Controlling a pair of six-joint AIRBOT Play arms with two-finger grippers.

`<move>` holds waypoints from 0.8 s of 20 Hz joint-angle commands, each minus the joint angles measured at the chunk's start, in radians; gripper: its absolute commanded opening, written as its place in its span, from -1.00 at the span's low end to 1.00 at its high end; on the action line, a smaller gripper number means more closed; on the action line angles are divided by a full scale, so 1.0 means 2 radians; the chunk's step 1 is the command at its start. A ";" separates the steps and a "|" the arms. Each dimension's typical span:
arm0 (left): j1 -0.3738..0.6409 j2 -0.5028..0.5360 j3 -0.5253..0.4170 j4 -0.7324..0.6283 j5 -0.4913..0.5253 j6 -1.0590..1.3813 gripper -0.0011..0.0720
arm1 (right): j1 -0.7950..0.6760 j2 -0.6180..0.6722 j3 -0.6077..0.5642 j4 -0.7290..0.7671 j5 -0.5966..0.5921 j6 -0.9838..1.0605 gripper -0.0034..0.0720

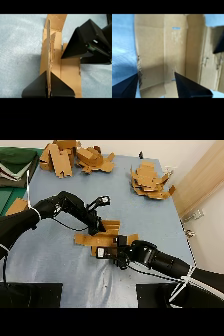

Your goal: Fold the box.

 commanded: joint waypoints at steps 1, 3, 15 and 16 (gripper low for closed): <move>0.000 0.000 0.001 0.000 0.000 0.000 -0.93 | -0.021 0.000 0.000 -0.013 0.001 0.010 1.00; 0.000 0.000 0.001 0.000 0.000 0.000 -0.93 | -0.029 0.002 0.000 -0.013 0.002 0.010 1.00; 0.000 0.000 0.001 0.000 0.000 0.000 -0.93 | -0.060 0.049 0.000 -0.009 0.000 0.031 1.00; 0.000 0.000 0.001 0.000 0.000 0.000 -0.93 | -0.069 0.050 0.000 -0.007 -0.003 0.031 1.00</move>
